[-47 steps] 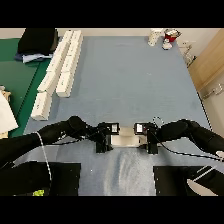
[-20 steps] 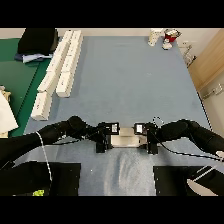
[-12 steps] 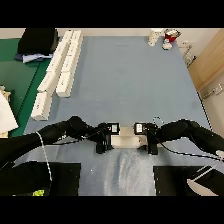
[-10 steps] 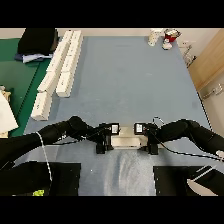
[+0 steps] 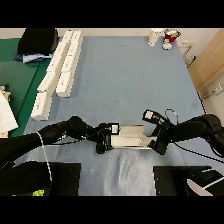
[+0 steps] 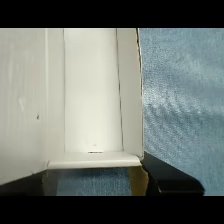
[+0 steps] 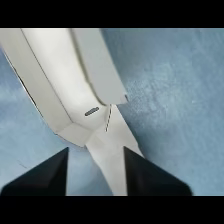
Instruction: Fold the box.
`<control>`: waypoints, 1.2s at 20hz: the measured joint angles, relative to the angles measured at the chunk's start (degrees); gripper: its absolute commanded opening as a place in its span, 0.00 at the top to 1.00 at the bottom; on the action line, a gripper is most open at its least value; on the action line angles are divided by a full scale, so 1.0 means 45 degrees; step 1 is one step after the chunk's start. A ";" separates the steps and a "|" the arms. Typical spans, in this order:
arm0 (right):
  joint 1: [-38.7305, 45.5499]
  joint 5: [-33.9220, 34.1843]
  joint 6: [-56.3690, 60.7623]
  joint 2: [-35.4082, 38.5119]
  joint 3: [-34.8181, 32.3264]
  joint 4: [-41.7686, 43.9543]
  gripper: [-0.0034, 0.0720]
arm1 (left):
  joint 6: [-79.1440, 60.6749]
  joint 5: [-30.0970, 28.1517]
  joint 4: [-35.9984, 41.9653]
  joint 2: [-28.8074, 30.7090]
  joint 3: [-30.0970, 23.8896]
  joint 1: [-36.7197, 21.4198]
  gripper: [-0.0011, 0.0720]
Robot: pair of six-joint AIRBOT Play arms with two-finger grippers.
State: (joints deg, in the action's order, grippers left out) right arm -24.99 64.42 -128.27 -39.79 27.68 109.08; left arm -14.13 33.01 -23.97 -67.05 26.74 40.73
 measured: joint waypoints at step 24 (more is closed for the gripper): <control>-0.1107 -0.6999 0.7970 -0.4682 0.0389 0.5877 0.92 | 0.0024 -0.0024 0.0005 0.0000 0.0000 0.0000 0.35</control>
State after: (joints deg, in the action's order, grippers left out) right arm -29.98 32.93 -92.40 -60.86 29.43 135.52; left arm -14.02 32.91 -23.94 -67.05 26.74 40.73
